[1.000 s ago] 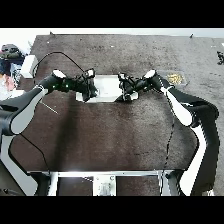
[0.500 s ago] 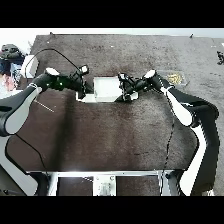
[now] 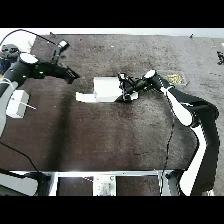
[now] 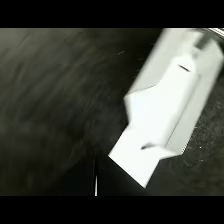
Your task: Fold the box and place the chain.
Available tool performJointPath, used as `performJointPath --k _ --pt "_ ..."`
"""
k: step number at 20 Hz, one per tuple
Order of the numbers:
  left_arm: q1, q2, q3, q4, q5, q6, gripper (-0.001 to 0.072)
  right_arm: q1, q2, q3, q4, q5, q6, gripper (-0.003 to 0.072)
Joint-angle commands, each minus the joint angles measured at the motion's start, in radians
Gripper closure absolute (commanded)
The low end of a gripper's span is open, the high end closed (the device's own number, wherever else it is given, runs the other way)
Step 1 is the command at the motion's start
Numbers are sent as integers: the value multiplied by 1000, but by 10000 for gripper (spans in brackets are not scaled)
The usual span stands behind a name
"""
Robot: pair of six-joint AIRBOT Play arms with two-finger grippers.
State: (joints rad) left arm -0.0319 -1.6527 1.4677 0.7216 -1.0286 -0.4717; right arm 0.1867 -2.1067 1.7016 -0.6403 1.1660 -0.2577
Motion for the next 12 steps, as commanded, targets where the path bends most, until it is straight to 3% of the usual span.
performJointPath --k 1,7,12 --pt "51 24 -37 143 -5 -435 699 1 -1 0 0 1 0 242" --pt "71 -24 -144 146 -31 -497 698 1 -1 0 0 1 0 242" --pt "68 -118 -157 72 -24 -469 699 1 -1 0 0 1 0 242"
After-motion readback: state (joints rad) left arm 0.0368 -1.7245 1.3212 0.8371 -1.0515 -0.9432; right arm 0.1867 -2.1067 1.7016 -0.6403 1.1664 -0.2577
